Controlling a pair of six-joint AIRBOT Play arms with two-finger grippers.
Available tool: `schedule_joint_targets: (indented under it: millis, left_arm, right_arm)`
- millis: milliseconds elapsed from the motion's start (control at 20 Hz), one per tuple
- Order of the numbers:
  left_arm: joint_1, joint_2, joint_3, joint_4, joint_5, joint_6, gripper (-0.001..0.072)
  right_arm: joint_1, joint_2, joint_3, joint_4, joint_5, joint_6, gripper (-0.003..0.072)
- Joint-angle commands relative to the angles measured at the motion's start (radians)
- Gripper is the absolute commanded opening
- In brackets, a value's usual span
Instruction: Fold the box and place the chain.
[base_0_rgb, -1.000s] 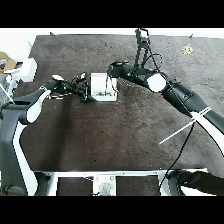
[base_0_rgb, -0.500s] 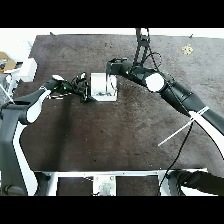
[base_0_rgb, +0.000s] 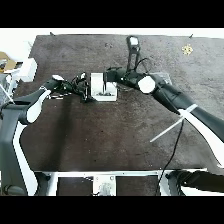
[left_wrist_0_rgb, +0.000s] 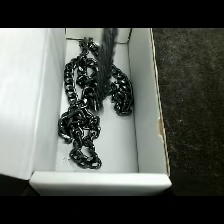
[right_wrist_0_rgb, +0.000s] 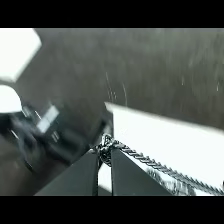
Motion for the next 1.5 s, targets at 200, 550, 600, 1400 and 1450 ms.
schedule_joint_targets:
  millis: [200,550,600,1400,1450]
  left_arm:
    - [0.0,0.0,0.0,0.0,0.0,0.0,0.0453]
    - [0.0,0.0,0.0,0.0,0.0,0.0,0.0453]
    - [0.0,0.0,0.0,0.0,0.0,0.0,0.0453]
    - [0.0,0.0,0.0,0.0,0.0,0.0,0.0453]
    - [0.0,0.0,0.0,0.0,0.0,0.0,0.0453]
  right_arm:
    - [-0.006,-0.138,0.0,0.001,0.13,-0.003,0.0271]
    - [-0.175,-0.081,-0.013,-0.19,0.386,0.097,0.0273]
    - [-0.211,-0.081,-0.032,-0.244,0.379,0.148,0.0273]
    - [-0.408,-0.209,-0.179,-0.086,-0.095,0.267,0.0206]
    - [-0.401,-0.209,-0.179,-0.087,-0.103,0.267,0.0206]
